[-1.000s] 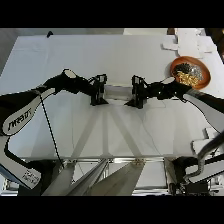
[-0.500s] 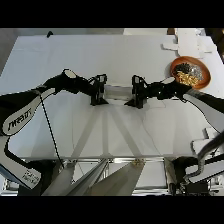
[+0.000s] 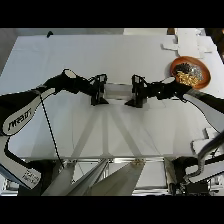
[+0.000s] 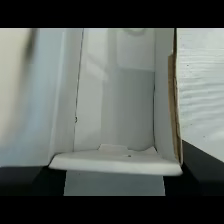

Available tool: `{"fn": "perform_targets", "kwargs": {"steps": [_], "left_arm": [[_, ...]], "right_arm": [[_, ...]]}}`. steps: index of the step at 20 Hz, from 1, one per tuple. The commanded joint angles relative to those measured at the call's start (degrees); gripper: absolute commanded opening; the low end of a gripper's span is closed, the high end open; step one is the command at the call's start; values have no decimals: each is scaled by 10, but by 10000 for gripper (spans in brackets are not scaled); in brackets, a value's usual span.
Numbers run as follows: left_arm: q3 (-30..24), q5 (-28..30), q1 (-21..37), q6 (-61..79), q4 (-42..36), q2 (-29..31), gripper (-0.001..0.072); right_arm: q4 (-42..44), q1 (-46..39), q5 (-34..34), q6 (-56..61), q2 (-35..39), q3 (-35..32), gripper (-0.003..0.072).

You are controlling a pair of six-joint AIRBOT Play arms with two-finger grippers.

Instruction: Fold the box and place the chain.

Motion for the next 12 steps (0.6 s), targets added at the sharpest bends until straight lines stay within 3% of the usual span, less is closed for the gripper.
{"fn": "perform_targets", "kwargs": {"steps": [1,8,12], "left_arm": [[0,-3,0,2,1,0,275],[0,-3,0,2,1,0,275],[0,-3,0,2,1,0,275]], "right_arm": [[-8,-4,-24,1,15,1,720],[-188,-54,-17,116,108,1,720],[-225,-84,57,187,163,1,716]]}}
